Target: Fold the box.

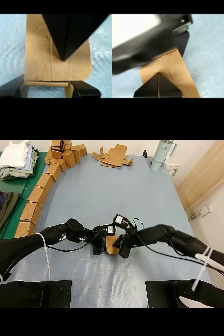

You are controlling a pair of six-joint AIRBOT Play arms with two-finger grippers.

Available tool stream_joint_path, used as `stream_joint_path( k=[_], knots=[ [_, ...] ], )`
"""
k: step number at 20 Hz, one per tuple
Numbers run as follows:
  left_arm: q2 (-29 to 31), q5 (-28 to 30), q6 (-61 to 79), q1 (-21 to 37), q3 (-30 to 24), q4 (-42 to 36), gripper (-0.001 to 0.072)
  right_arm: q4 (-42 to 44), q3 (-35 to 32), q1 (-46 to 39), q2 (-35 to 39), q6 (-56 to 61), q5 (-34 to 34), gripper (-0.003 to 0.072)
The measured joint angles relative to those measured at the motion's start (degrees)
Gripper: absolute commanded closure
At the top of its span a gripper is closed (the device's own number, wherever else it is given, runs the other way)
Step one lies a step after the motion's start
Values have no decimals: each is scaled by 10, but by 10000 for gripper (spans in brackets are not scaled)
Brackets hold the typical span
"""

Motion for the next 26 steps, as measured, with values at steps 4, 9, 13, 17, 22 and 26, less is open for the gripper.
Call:
stream_joint_path(
  k=[4,9,13,17,22,26],
  knots=[
    [0,0,0,0,0,0,201,-109,-54,66,64,-4,105,677],
    [0,0,0,0,0,0,201,-215,-91,111,107,-5,162,320],
    [0,0,0,0,0,0,201,-241,-98,118,113,-6,172,205],
    [0,0,0,0,0,0,201,-256,-100,121,99,-6,177,174],
    [0,0,0,0,0,0,201,-274,-100,121,73,-6,189,181],
    [0,0,0,0,0,0,201,-292,-100,121,64,-6,201,350]
  ],
)
